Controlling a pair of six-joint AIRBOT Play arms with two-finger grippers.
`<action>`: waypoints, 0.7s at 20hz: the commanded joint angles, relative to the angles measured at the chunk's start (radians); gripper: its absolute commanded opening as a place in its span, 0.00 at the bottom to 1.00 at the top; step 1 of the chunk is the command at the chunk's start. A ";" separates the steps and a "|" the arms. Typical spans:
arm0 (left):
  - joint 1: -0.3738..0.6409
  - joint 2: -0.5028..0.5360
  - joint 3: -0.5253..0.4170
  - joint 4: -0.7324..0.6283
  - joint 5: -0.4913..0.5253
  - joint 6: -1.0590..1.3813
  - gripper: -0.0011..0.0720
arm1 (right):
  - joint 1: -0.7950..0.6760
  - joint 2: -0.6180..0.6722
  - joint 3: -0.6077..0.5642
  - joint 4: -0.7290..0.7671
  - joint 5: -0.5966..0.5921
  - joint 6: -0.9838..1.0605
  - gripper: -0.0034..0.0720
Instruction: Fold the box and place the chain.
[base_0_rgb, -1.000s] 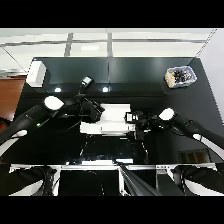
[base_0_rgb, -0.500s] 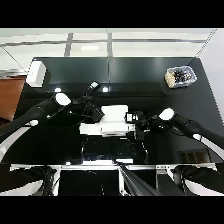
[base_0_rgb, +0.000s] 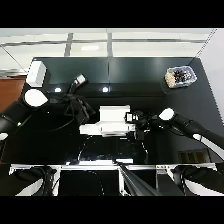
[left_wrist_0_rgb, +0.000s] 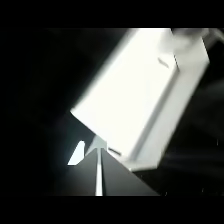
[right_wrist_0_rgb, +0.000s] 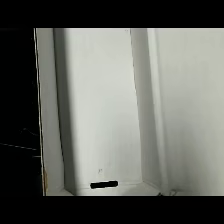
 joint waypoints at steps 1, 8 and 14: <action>-0.006 0.026 -0.079 0.053 -0.055 0.389 0.68 | 0.001 0.000 0.001 0.001 0.000 0.001 0.12; -0.060 -0.088 -0.148 0.074 0.132 0.526 0.95 | 0.001 0.000 0.000 0.001 -0.002 0.002 0.12; -0.112 -0.130 -0.148 -0.008 0.131 0.611 0.82 | 0.001 0.000 0.001 0.001 -0.002 0.002 0.12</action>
